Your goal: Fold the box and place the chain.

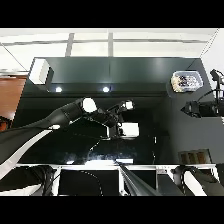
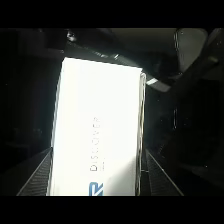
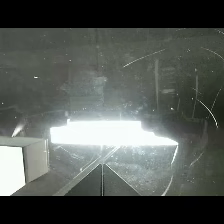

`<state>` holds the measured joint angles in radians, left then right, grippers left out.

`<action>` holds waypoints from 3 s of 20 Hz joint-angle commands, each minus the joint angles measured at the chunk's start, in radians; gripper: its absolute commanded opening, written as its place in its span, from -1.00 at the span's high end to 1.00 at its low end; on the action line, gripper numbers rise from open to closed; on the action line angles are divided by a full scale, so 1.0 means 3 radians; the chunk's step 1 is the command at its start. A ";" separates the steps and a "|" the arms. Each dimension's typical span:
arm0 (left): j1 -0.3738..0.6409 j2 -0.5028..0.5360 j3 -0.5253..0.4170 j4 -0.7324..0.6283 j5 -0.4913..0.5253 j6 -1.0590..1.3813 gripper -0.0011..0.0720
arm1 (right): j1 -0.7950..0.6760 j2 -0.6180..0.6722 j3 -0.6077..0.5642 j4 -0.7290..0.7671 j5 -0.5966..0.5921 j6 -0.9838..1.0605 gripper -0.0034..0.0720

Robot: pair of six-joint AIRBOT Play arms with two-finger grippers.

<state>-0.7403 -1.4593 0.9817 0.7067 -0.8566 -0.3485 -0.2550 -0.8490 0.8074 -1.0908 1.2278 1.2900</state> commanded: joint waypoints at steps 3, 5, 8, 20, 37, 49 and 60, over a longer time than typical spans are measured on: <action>-0.0003 -0.0004 0.0004 0.0001 -0.0057 0.0001 -0.97 | 0.0000 0.0003 -0.0001 0.0003 0.0006 0.0001 0.89; -0.0006 -0.0005 0.0004 0.0041 -0.0052 0.0014 -0.97 | 0.0000 0.0003 -0.0001 0.0003 0.0006 0.0001 0.89; -0.0055 -0.0014 0.0004 0.0177 -0.0046 0.0017 -0.97 | 0.0000 0.0003 -0.0001 0.0001 0.0006 0.0000 0.89; -0.0470 -0.0158 0.0003 0.0650 0.0614 0.0015 -0.97 | 0.0000 0.0003 -0.0001 0.0003 0.0009 0.0001 0.89; 0.0507 0.0336 0.0004 0.1915 -0.0275 -0.2290 0.19 | 0.0000 0.0003 -0.0001 0.0001 0.0070 0.0001 0.89; 0.3676 0.0514 0.0039 0.2347 -0.0242 -0.3193 0.18 | 0.0000 0.0003 -0.0001 0.0048 0.0075 0.0003 0.89; 0.3778 -0.0516 0.0951 0.1930 0.0200 -0.2145 0.18 | 0.0000 0.0003 -0.0001 0.0233 0.0081 0.0043 0.89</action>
<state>0.3908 -1.5478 1.2095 1.3365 -0.8227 -1.0428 -0.2550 -0.8490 0.8074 -1.0267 1.2518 1.2934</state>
